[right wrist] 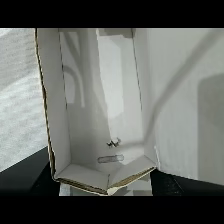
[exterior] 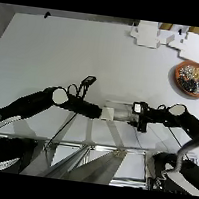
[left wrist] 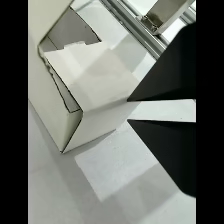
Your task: Fold the box and place the chain.
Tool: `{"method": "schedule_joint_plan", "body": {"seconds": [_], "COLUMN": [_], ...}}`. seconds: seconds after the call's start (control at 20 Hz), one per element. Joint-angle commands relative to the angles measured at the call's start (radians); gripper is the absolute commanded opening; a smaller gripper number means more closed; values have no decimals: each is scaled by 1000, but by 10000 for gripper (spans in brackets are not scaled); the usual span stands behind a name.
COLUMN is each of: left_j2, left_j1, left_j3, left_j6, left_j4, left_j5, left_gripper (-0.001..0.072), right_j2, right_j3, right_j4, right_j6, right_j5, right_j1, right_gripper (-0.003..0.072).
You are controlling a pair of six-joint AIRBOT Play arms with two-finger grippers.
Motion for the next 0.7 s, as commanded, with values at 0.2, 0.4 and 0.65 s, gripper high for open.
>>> {"method": "schedule_joint_plan", "body": {"seconds": [0.2,0.4,0.65], "left_j2": [0,-3,-49], "left_j1": [1,-10,-42], "left_j3": [11,13,68], "left_j6": [2,-1,-126], "left_j4": [6,6,95], "left_j5": [1,18,5], "left_gripper": [161,274,274], "right_j2": [1,1,1], "right_j3": [0,0,0], "right_j4": [0,0,0], "right_j6": [0,0,0], "right_j5": [0,0,0], "right_j1": [0,0,0], "right_gripper": [397,397,397]}}
